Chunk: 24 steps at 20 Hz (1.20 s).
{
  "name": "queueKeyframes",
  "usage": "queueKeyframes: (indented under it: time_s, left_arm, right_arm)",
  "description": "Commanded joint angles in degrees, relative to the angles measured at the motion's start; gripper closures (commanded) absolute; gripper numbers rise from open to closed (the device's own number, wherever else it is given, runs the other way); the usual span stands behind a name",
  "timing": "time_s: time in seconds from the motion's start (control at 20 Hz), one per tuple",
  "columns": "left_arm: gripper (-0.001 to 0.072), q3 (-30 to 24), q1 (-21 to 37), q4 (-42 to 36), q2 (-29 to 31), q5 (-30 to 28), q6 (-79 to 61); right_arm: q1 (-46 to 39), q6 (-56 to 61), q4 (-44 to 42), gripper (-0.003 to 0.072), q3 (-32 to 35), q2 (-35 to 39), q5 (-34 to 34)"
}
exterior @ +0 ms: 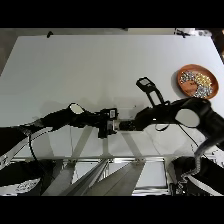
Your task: Fold the box and place the chain.
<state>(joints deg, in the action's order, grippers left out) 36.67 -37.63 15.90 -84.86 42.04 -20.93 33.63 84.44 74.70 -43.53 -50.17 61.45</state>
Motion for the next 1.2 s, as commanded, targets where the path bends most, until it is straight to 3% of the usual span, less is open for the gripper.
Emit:
queueKeyframes:
  time_s: [0.0, 0.1, 0.2, 0.25, 0.35, 0.5, 0.6, 0.85, 1.15]
  left_arm:
    - [0.0363, 0.0, 0.0, 0.0, 0.0, 0.0, 0.0]
    - [0.0363, 0.0, 0.0, 0.0, 0.0, 0.0, 0.0]
    - [0.0363, 0.0, 0.0, 0.0, 0.0, 0.0, 0.0]
    - [0.0363, 0.0, 0.0, 0.0, 0.0, 0.0, 0.0]
    - [0.0363, 0.0, 0.0, 0.0, 0.0, 0.0, 0.0]
    - [0.0363, 0.0, 0.0, 0.0, 0.0, 0.0, 0.0]
    - [0.0363, 0.0, 0.0, 0.0, 0.0, 0.0, 0.0]
    - [0.0363, 0.0, 0.0, 0.0, 0.0, 0.0, 0.0]
    - [0.0363, 0.0, 0.0, 0.0, 0.0, 0.0, 0.0]
  right_arm:
    - [-9.4, -27.1, -0.1, 0.0640, 1.2, 3.9, 15.5]
    - [-15.4, -36.0, -0.2, 0.0596, 5.2, 3.8, 12.2]
    - [-19.6, -46.1, -0.8, 0.0373, 10.4, 3.7, 5.4]
    - [-20.6, -51.8, -2.6, 0.0361, 12.5, 3.6, 2.8]
    - [-21.3, -68.1, -8.7, 0.0263, 16.1, 3.3, -2.3]
    - [-21.2, -88.6, -17.0, 0.0263, 18.5, -0.2, -7.4]
    - [-21.2, -95.2, -19.4, 0.0263, 18.6, -4.4, -9.0]
    - [-21.2, -97.0, -21.8, 0.0264, 18.6, -10.3, -17.7]
    - [-21.1, -103.1, -27.3, 0.0276, 18.6, -12.8, -19.0]
